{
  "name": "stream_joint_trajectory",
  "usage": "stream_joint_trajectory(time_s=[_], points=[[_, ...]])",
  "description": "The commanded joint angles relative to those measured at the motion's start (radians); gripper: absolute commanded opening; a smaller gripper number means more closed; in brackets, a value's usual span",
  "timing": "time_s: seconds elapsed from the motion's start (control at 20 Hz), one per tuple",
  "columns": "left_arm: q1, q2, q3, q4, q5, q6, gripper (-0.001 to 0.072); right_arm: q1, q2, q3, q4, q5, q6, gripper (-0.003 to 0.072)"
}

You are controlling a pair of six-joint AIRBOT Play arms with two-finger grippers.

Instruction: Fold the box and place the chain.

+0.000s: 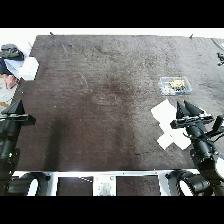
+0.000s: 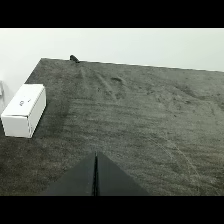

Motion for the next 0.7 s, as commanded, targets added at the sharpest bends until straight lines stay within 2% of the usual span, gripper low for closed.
stream_joint_trajectory(time_s=[0.0, 0.3, 0.35, 0.4, 0.55, 0.65], points=[[0.001, 0.0, 0.0, 0.0, 0.0, 0.0, 0.0013, 0.001, -0.001, 0.001, 0.0, 0.0, 0.001, 0.0284], [0.001, 0.0, 0.0, 0.0, 0.0, 0.0, 0.0013, 0.001, -0.001, 0.016, -0.042, 0.016, 0.0, 0.0286], [0.001, 0.0, 0.0, 0.0, 0.0, 0.0, 0.0013, 0.001, -0.001, 0.033, -0.062, 0.01, 0.0, 0.034], [0.001, 0.0, 0.0, 0.0, 0.0, 0.0, 0.0013, 0.0, -0.002, 0.057, -0.063, -0.023, 0.001, 0.04], [0.001, 0.0, 0.0, 0.0, 0.0, 0.0, 0.0013, 0.0, -0.064, 0.14, -0.039, -0.145, 0.001, 0.0392], [0.001, 0.0, 0.0, 0.0, 0.0, 0.0, 0.0013, 0.0, -0.168, 0.216, 0.008, -0.168, 0.0, 0.0391]])
